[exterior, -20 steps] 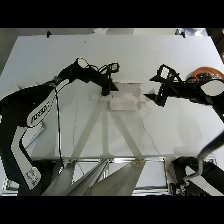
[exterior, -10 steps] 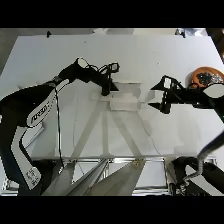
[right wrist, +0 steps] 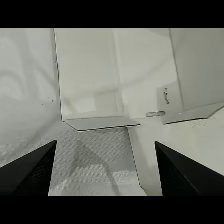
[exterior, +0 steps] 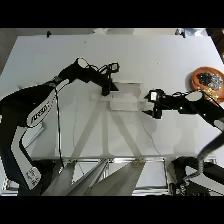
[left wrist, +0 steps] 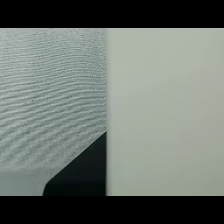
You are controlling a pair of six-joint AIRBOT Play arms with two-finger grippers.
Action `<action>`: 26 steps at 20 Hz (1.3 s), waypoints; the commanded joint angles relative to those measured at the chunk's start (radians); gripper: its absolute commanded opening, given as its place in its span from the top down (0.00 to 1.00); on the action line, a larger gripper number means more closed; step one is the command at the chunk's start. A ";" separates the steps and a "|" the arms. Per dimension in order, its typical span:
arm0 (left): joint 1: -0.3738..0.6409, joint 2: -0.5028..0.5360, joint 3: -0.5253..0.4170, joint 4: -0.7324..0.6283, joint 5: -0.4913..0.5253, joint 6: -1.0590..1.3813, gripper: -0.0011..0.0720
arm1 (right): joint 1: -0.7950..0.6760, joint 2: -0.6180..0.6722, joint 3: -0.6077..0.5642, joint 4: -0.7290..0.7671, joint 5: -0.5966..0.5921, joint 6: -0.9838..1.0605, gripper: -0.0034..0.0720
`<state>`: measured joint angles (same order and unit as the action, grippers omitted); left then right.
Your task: Fold the box and place the chain.
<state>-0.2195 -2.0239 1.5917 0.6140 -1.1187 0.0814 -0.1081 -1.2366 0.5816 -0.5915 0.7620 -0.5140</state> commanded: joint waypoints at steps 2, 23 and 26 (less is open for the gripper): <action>0.000 -0.001 0.000 0.000 0.000 0.000 0.97 | 0.036 -0.065 -0.003 0.063 -0.072 -0.096 0.03; 0.000 -0.001 0.000 0.000 0.000 0.000 0.97 | 0.035 -0.074 -0.002 0.310 -0.221 -0.018 0.03; 0.000 -0.001 0.000 0.000 0.000 0.000 0.97 | 0.035 -0.074 -0.002 0.308 -0.220 0.054 0.03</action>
<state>-0.2195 -2.0239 1.5917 0.6132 -1.1175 0.0803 -0.0727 -1.3148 0.5793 -0.2832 0.5587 -0.5293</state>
